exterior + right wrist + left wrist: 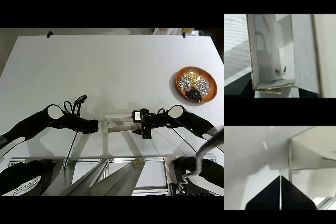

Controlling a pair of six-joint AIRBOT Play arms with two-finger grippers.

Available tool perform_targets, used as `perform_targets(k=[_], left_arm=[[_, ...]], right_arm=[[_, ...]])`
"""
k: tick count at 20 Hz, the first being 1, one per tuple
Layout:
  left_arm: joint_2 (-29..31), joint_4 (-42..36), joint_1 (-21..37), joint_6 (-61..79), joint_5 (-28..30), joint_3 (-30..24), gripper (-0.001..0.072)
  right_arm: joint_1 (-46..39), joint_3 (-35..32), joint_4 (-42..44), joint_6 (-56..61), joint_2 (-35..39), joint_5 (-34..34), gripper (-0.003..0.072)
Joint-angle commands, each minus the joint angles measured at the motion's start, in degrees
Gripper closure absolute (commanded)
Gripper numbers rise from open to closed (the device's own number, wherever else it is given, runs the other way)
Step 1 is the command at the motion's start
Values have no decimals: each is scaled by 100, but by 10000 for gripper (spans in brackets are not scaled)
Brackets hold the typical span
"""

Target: Fold the box and place the chain.

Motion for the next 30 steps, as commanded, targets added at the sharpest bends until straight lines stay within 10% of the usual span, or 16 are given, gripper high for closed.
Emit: perform_targets(k=[1, 19, 30], left_arm=[[271, -306, -133, -24, 144, 7, 580], [376, -662, -638, -450, 916, 50, 480], [264, 1996, -1381, -3359, 575, 861, 482]], right_arm=[[-2, 2, 2, 0, 4, 2, 282], [-2, 2, 0, 0, 4, 2, 282], [-2, 2, 0, 0, 4, 2, 282]])
